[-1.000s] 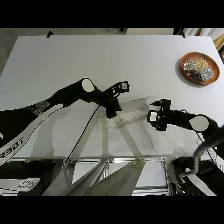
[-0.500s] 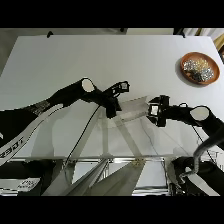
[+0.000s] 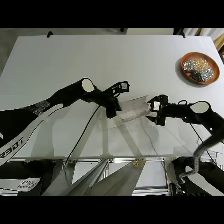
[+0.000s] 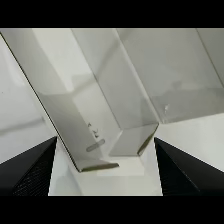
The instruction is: Fold the box and place the chain.
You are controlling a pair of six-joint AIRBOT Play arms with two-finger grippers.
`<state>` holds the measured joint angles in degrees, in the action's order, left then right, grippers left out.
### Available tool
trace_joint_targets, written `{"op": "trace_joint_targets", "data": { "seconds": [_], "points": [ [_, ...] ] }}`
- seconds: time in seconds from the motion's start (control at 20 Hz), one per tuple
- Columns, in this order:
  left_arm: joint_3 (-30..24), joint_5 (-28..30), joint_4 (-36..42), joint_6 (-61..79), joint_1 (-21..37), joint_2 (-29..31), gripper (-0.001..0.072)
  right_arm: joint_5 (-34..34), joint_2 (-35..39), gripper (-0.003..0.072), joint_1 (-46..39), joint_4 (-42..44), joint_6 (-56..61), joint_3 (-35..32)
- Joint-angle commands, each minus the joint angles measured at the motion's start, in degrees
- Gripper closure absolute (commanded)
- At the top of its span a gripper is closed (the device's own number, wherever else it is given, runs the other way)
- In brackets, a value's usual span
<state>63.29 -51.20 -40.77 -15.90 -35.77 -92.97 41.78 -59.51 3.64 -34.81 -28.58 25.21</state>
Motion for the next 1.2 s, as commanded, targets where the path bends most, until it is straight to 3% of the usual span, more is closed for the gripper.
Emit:
{"op": "trace_joint_targets", "data": {
  "seconds": [0.0,0.3,1.15],
  "points": [
    [0.02,-0.02,-0.02,0.02,-0.04,-0.04,0.0698,1.14,-3.08,0.002,-0.33,5.49,-4.57,0.33],
    [0.02,-0.02,-0.02,0.02,-0.04,-0.04,0.0698,4.48,-3.96,0.0022,-4.59,5.07,-4.81,3.82],
    [0.02,-0.02,-0.02,0.02,-0.04,-0.04,0.0698,8.85,-13.64,0.0022,-4.42,5.27,-7.74,8.41]
  ]
}}
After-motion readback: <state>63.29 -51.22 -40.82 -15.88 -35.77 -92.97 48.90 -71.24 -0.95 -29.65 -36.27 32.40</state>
